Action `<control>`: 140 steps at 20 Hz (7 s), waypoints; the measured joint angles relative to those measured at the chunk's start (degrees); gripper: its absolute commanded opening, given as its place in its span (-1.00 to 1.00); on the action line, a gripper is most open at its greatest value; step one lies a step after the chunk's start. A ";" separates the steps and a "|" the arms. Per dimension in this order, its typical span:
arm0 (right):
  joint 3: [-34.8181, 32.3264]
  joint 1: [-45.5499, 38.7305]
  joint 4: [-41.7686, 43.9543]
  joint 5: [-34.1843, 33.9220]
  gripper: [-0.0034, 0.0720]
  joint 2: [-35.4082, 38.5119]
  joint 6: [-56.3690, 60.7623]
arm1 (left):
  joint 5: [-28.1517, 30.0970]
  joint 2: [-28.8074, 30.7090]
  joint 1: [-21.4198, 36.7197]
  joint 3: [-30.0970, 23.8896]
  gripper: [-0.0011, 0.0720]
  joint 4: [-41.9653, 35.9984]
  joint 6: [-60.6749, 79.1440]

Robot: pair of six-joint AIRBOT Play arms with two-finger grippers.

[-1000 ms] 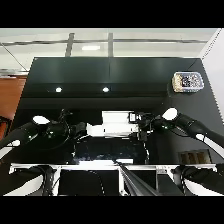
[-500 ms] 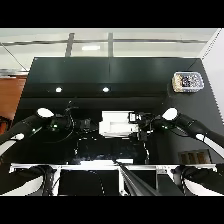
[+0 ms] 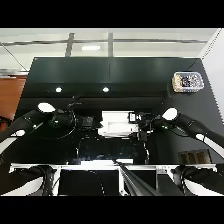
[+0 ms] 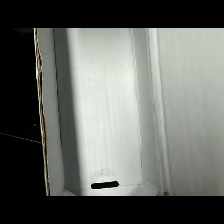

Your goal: Fold the box and place the chain.

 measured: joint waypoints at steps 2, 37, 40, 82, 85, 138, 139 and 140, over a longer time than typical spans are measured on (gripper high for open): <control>0.00 0.00 0.00 0.00 -0.30 0.00 0.00 | 0.28 0.00 -1.70 0.63 0.33 -0.42 0.07; 0.00 0.07 0.04 -0.15 -0.30 -0.07 0.15 | 13.35 -0.33 -21.59 13.27 0.32 35.74 -42.47; 0.00 0.07 0.04 -0.15 -0.30 -0.07 0.15 | 12.33 -0.61 -23.56 14.38 0.33 43.06 -50.82; 0.00 0.07 0.13 -0.15 -0.29 -0.07 0.24 | -5.73 -14.58 -33.62 30.03 -0.91 63.49 -83.03; 0.00 0.07 0.11 -0.15 0.36 -0.07 0.28 | -5.57 -14.58 -33.62 30.03 -0.91 63.52 -82.95; 4.96 -18.60 -19.85 9.68 -0.89 13.90 71.45 | -5.75 -14.58 -32.59 30.03 -0.91 63.82 -82.40; 4.09 -22.34 -20.59 9.57 -0.89 14.16 75.80 | -5.73 -14.58 -32.59 30.03 -0.91 63.89 -82.40; 2.82 -25.94 -20.87 8.96 -0.89 14.32 80.37 | -5.75 -14.58 -32.59 30.03 -0.91 63.89 -82.40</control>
